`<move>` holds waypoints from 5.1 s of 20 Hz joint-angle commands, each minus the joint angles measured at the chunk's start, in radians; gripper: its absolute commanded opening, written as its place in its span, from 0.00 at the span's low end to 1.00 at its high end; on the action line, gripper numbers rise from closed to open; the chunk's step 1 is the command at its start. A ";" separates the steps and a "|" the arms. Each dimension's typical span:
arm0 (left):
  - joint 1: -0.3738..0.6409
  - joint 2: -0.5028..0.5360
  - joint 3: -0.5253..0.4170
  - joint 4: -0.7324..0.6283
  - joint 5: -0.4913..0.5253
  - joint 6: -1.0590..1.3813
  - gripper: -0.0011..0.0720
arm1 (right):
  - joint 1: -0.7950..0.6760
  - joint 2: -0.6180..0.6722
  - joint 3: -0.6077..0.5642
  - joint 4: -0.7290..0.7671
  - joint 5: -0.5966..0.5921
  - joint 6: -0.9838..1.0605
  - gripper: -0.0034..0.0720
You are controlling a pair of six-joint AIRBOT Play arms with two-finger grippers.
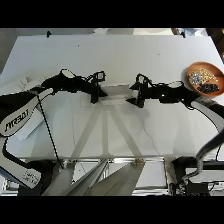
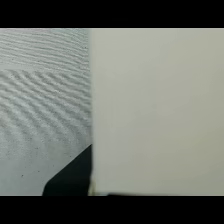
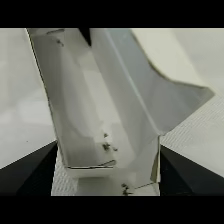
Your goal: Fold the box and place the chain.
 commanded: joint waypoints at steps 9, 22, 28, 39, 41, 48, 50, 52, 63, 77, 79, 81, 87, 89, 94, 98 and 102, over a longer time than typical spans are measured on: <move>-0.001 0.000 0.001 0.000 0.001 0.000 0.03 | -0.001 -0.106 0.124 -0.076 0.146 0.056 0.91; -0.001 0.000 0.001 0.000 0.001 0.000 0.03 | 0.000 -0.154 0.162 -0.173 0.201 0.134 0.91; -0.001 0.000 0.001 0.000 0.001 0.000 0.03 | 0.024 -0.180 0.206 -0.228 0.215 0.175 0.91; -0.001 0.000 0.001 0.000 0.001 0.000 0.03 | 0.032 -0.206 0.247 -0.259 0.253 0.205 0.91; -0.001 0.000 0.001 0.000 0.001 0.000 0.03 | 0.032 -0.206 0.247 -0.259 0.253 0.205 0.91; -0.001 0.000 0.001 0.000 0.001 0.000 0.03 | 0.032 -0.206 0.247 -0.251 0.249 0.204 0.85; -0.001 0.000 0.001 0.000 0.001 0.000 0.03 | 0.032 -0.206 0.247 -0.251 0.248 0.204 0.70; -0.001 0.000 0.001 0.000 0.001 0.000 0.03 | 0.032 -0.206 0.247 -0.251 0.249 0.204 0.70; -0.001 0.000 0.001 0.000 0.001 0.000 0.03 | 0.032 -0.206 0.247 -0.251 0.249 0.204 0.70; 0.000 0.000 0.001 -0.002 -0.002 -0.006 0.17 | 0.032 -0.206 0.247 -0.251 0.249 0.204 0.70; 0.000 0.002 0.001 -0.002 -0.002 -0.006 0.18 | 0.032 -0.206 0.247 -0.251 0.249 0.204 0.70; 0.000 0.004 0.001 -0.002 -0.002 -0.007 0.19 | 0.032 -0.206 0.247 -0.251 0.249 0.204 0.70; 0.044 0.037 0.001 -0.010 -0.050 -0.007 0.64 | 0.032 -0.206 0.247 -0.251 0.250 0.204 0.70; 0.075 0.069 0.001 -0.008 -0.095 -0.007 0.64 | 0.032 -0.206 0.247 -0.251 0.250 0.204 0.70; 0.180 0.161 -0.001 0.090 -0.245 -0.011 0.62 | 0.032 -0.206 0.247 -0.251 0.250 0.204 0.70; 0.185 0.227 -0.010 0.233 -0.422 -0.076 0.03 | 0.032 -0.206 0.247 -0.251 0.250 0.204 0.70; 0.113 0.230 -0.023 0.009 -0.461 -0.057 0.03 | 0.032 -0.206 0.247 -0.251 0.250 0.204 0.70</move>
